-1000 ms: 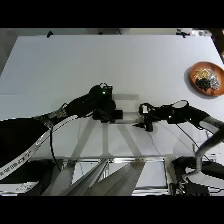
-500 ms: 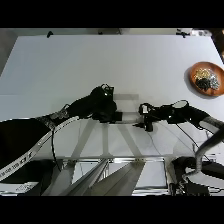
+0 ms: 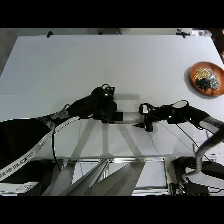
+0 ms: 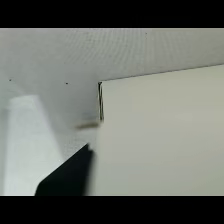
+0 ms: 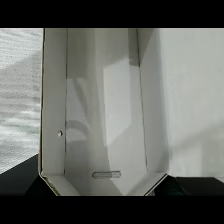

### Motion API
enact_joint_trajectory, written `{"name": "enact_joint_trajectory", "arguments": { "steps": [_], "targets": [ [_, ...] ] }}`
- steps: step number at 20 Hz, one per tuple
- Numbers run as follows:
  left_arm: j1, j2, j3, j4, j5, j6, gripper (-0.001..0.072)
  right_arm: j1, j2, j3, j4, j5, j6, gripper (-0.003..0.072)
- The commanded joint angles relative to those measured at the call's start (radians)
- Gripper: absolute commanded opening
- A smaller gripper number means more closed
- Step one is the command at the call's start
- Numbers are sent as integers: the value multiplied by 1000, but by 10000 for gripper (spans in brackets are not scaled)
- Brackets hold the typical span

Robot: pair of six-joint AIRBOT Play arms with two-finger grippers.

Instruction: Fold the box and place the chain.

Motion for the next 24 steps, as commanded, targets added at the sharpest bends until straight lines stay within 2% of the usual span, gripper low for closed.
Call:
{"name": "enact_joint_trajectory", "arguments": {
  "steps": [1, 2, 4, 5, 6, 8, 18, 19, 21, 22, 23, 24],
  "targets": [
    [-1, -1, 0, -2, -6, -3, 188, 0, 0, 0, 1, 1, 3, 419],
    [-1, -1, 0, -6, -6, -3, 273, 0, 0, 0, 1, 1, 3, 419],
    [-1, -1, 0, -5, -9, -3, 293, 0, 0, 0, 1, 1, 3, 419],
    [-1, -1, 0, -4, -13, -3, 281, 0, 0, 0, 1, 1, 3, 419],
    [-1, -1, 0, -4, -14, -4, 236, 0, 0, 0, 1, 1, 3, 419],
    [-1, -1, 0, -5, -13, -5, 10, 0, 0, 0, 1, 1, 3, 419],
    [-1, 4, 0, -17, -6, -44, 17, 0, 0, 0, 1, 1, 3, 419],
    [0, 10, 0, -33, -10, -44, 55, 0, 0, 0, 1, 1, 3, 419],
    [8, 31, 0, -53, -28, -43, 295, 0, 0, 0, 1, 1, 3, 419],
    [10, 43, 0, -51, -34, -43, 379, 0, 0, 0, 1, 1, 3, 419],
    [13, 57, 0, -51, -40, -35, 421, 0, 0, 0, 1, 1, 3, 419],
    [16, 68, 0, -50, -40, -24, 417, 0, 0, 0, 1, 0, 3, 419]
  ]
}}
